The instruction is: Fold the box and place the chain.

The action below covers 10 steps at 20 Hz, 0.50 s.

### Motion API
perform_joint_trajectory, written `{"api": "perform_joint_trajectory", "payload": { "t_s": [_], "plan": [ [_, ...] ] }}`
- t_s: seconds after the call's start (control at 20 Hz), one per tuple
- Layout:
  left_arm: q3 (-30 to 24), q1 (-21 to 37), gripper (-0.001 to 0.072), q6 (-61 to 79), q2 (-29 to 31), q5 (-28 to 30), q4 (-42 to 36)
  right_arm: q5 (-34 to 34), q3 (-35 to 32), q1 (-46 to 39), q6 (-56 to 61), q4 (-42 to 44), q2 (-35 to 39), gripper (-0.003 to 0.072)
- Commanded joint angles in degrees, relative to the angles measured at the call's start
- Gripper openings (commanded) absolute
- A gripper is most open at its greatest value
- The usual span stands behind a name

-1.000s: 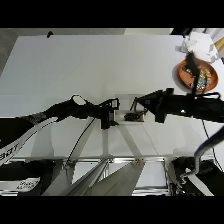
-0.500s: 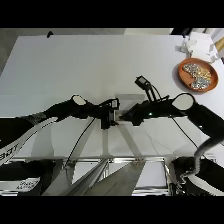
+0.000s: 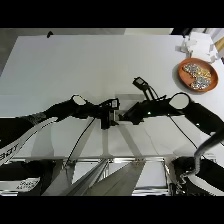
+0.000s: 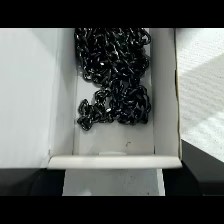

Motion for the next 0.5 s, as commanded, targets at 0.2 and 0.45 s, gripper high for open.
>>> {"api": "perform_joint_trajectory", "payload": {
  "t_s": [0.2,0.45],
  "plan": [
    [0.0,0.0,0.0138,0.0,0.0,0.0,0.0,6.9,0.0,-17.2,-14.4,-26.4,8.0,0.017],
    [0.0,0.0,0.0138,0.0,0.0,0.0,0.0,4.4,-0.9,-16.2,-29.4,-23.1,2.1,0.0203]
  ]
}}
